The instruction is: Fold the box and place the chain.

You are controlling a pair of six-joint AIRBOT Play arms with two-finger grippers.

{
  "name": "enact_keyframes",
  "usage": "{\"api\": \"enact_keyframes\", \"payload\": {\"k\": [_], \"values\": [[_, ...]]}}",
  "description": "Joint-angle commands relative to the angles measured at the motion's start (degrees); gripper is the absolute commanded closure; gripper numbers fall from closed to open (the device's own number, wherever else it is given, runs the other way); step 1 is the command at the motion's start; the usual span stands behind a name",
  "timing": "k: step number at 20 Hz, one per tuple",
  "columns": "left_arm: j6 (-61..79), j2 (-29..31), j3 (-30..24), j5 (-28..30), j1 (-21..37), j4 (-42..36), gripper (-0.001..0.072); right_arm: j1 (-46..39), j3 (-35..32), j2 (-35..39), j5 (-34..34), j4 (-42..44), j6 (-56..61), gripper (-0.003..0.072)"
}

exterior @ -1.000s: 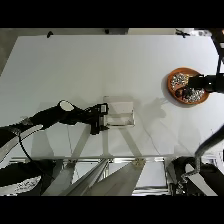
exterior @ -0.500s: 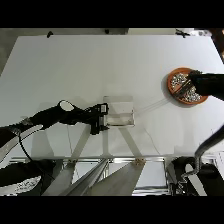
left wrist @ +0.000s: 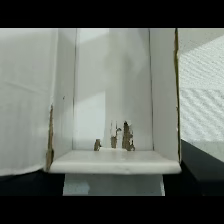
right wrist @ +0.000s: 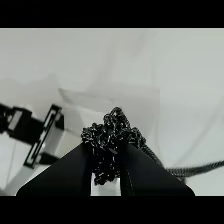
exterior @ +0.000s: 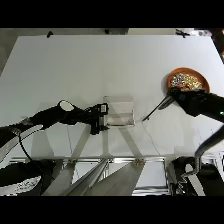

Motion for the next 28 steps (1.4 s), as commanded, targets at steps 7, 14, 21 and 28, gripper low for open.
{"api": "enact_keyframes", "payload": {"k": [7, 14, 21, 28], "values": [[0.02, 0.04, -0.02, 0.00, 0.00, 0.00, 0.0501, 0.07, -15.87, -0.31, -6.82, 11.34, -6.03, 0.0671], [0.02, 0.04, -0.02, 0.00, 0.00, 0.00, 0.0501, 13.29, -13.62, -17.51, -7.17, 11.54, -15.04, 0.0671], [0.02, 0.04, -0.02, 0.02, 0.00, 0.00, 0.0501, 32.70, -2.32, -34.47, -16.09, -1.42, -10.49, 0.0671], [0.02, 0.04, -0.02, 0.02, 0.00, 0.00, 0.0501, 39.76, -0.55, -36.92, -24.20, -10.73, -0.81, 0.0671]]}}
